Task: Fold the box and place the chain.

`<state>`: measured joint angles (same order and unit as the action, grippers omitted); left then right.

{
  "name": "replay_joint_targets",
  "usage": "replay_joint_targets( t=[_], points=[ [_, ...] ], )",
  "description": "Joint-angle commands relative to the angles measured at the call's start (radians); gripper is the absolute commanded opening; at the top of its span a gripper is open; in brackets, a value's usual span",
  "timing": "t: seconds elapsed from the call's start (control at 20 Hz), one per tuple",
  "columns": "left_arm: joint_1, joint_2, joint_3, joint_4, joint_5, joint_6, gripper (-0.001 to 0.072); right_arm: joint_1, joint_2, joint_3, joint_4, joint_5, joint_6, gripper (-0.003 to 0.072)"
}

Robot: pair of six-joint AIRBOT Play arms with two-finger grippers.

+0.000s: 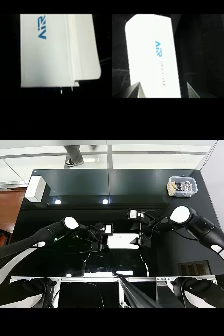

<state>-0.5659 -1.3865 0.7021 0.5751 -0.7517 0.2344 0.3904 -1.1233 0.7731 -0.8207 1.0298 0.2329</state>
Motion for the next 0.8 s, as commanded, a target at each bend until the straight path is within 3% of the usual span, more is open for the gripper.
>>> replay_joint_targets(
  t=[0.0, 0.05, 0.1, 0.2, 0.25, 0.3, 0.35, 0.4, 0.75],
  points=[
    [0.0, -0.001, 0.0, 0.0, -0.001, 0.0, 0.0481, 0.005, 0.001, -0.002, -0.006, 0.002, -0.01, 0.0666],
    [0.0, -0.001, 0.0, 0.0, -0.001, 0.0, 0.0481, 0.005, 0.001, -0.002, -0.006, 0.007, -0.01, 0.0645],
    [0.0, -0.001, 0.0, 0.0, 0.0, 0.0, 0.0481, 0.005, 0.001, -0.002, -0.003, 0.011, -0.01, 0.0544],
    [0.0, -0.001, 0.0, 0.0, 0.0, 0.0, 0.0482, 0.005, 0.001, -0.002, -0.001, 0.023, -0.01, 0.0527],
    [0.0, -0.001, 0.0, 0.0, 0.0, 0.0, 0.0481, 0.005, 0.001, -0.002, 0.001, 0.025, -0.009, 0.0426],
    [0.0, -0.001, 0.0, 0.0, 0.0, 0.0, 0.0482, 0.005, 0.001, -0.002, 0.001, 0.025, -0.008, 0.0419],
    [0.0, -0.001, 0.0, 0.0, 0.0, 0.0, 0.0482, 0.005, 0.003, -0.002, 0.001, 0.026, -0.001, 0.0288],
    [0.0, -0.001, 0.0, 0.0, 0.0, 0.0, 0.0481, 0.005, 0.006, -0.002, 0.001, 0.024, 0.01, 0.0236],
    [0.0, -0.001, 0.0, 0.0, 0.0, 0.0, 0.0482, 0.004, 0.007, -0.002, 0.0, 0.028, 0.048, 0.0235]
  ],
)
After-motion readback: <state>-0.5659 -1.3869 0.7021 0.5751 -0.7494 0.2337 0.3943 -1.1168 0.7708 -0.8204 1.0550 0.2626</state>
